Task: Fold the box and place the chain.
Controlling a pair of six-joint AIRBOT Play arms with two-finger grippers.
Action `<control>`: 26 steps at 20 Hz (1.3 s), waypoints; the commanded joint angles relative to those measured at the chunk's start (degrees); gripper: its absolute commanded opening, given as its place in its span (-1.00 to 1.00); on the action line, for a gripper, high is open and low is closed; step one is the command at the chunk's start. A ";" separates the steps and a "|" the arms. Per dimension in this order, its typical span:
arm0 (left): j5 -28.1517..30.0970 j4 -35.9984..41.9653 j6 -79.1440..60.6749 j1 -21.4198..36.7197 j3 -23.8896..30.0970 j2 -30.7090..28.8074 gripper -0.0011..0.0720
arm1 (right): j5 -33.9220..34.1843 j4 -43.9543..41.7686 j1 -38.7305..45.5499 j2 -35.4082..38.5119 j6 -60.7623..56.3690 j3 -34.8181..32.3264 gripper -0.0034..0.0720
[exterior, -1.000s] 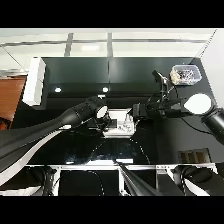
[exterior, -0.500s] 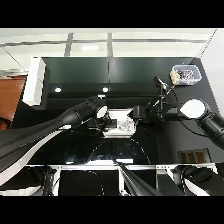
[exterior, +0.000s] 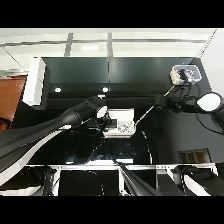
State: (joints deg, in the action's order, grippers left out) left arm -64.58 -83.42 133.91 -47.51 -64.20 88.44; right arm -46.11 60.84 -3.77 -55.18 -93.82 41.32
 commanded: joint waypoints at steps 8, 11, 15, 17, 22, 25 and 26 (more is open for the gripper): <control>-0.20 -0.09 0.00 0.04 0.00 0.02 -0.89 | 11.61 11.67 11.04 -20.59 -10.23 7.89 0.97; -0.22 -0.09 0.00 0.04 0.00 0.02 -0.89 | 6.05 11.80 11.04 -31.19 -10.23 19.67 0.97; -0.04 -0.09 0.00 0.04 0.00 0.02 -0.89 | 2.16 12.26 11.04 -40.26 -10.21 31.67 0.97; -0.04 -0.07 0.00 0.04 0.00 0.02 -0.89 | 2.21 12.48 11.04 -41.90 -10.16 33.24 0.46; 0.00 -0.09 0.02 0.04 0.00 0.02 -0.89 | -2.51 15.08 11.37 -41.72 -8.50 33.33 -0.85; 0.00 -0.07 0.02 0.04 0.00 0.02 -0.89 | -8.59 14.80 11.34 -38.62 -3.78 33.29 -0.85; 0.00 -0.07 0.02 0.04 0.00 0.02 -0.89 | -10.88 14.80 10.93 -36.85 -0.39 33.27 -0.85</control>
